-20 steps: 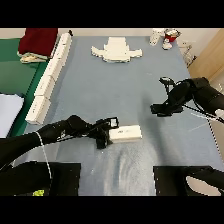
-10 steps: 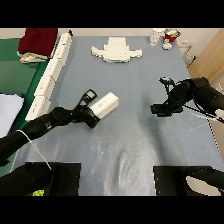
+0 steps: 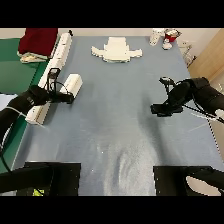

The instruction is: Fold the box.

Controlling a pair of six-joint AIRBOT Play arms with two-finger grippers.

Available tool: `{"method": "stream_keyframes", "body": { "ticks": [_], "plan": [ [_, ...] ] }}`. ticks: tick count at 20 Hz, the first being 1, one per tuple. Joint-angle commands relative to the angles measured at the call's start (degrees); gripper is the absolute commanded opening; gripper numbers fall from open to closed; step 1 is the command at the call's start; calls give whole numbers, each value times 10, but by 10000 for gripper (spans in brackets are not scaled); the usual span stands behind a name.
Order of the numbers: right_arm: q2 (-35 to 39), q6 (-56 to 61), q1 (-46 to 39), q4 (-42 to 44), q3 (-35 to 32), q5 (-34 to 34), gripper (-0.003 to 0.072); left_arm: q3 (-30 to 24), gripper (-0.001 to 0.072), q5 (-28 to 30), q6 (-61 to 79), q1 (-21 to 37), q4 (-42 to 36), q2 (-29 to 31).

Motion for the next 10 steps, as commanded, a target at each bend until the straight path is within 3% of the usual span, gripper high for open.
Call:
{"method": "stream_keyframes", "body": {
  "ticks": [1, 5, 10],
  "plan": [
    [0, 0, 0, 0, 0, 0, 6, 81, 453, -29, -63, 26, 55, -68],
    [0, 0, 0, 0, 0, 0, 6, 155, 453, -39, -164, 27, 154, -129],
    [0, 0, 0, 0, 0, 0, 6, 221, 453, -40, -183, 27, 167, -178]
  ]
}}
